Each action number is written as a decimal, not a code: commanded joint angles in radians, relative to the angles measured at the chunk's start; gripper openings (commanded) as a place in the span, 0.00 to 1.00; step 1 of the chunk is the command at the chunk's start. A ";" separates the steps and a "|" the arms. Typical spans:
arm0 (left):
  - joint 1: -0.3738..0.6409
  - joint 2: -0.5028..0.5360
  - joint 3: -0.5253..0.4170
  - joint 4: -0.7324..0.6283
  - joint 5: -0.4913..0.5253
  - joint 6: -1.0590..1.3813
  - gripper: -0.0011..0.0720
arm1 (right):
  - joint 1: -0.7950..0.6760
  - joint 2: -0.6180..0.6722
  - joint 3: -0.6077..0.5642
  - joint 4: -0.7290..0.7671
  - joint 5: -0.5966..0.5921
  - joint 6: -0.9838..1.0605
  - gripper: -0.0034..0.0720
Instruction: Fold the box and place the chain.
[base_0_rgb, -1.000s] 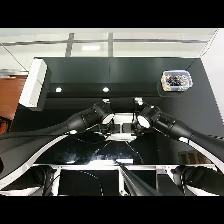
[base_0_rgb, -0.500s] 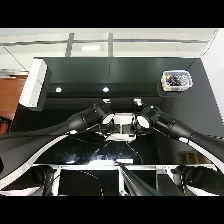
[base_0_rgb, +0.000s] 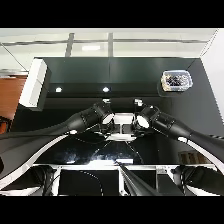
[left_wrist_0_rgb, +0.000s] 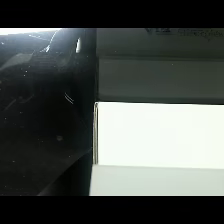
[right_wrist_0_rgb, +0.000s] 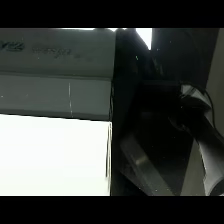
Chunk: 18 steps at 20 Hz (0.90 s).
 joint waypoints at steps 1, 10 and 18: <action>0.000 0.001 0.001 0.001 -0.001 0.003 0.06 | 0.001 -0.002 0.000 -0.001 -0.004 -0.006 0.07; 0.000 0.001 0.001 0.001 0.002 0.003 0.06 | -0.002 0.027 0.016 0.001 0.051 -0.059 0.49; 0.000 0.001 0.001 0.020 -0.001 0.003 0.06 | -0.127 0.301 0.109 -0.034 0.233 -0.230 0.49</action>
